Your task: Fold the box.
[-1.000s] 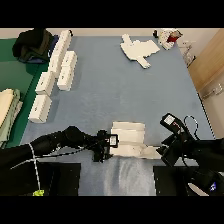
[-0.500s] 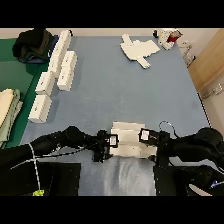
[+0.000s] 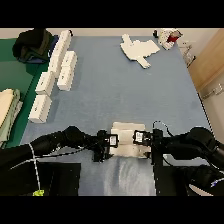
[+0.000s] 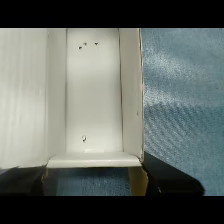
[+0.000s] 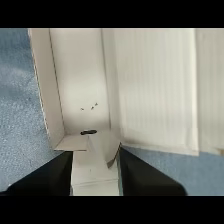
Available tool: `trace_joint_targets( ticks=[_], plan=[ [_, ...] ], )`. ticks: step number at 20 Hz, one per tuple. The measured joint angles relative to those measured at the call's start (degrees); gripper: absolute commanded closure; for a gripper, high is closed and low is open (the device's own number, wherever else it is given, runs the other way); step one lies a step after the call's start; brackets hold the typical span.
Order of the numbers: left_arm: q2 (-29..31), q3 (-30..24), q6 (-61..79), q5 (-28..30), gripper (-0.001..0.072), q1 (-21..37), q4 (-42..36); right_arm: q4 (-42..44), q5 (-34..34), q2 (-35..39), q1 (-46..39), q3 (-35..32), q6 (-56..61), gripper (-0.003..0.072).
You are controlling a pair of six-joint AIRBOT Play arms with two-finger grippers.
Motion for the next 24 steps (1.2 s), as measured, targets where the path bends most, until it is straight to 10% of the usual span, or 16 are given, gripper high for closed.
trace_joint_targets(
  ticks=[3,13,18,24],
  plan=[
    [0.0,0.0,0.0,0.0,0.0301,0.0,0.0,1.0,0.3,-0.1,0.2,0.0,-0.1,0.0505],
    [0.0,0.0,0.0,0.0,0.0301,0.0,0.0,3.1,4.5,-0.2,1.6,-1.6,-0.4,0.0521],
    [0.0,0.0,-0.1,0.1,0.0301,0.0,0.0,4.4,7.7,-0.2,1.7,-2.4,-0.7,0.0094],
    [0.0,0.0,-0.1,0.0,0.03,0.0,0.0,4.7,10.3,-1.0,1.8,-3.2,-0.8,0.0097]
  ],
)
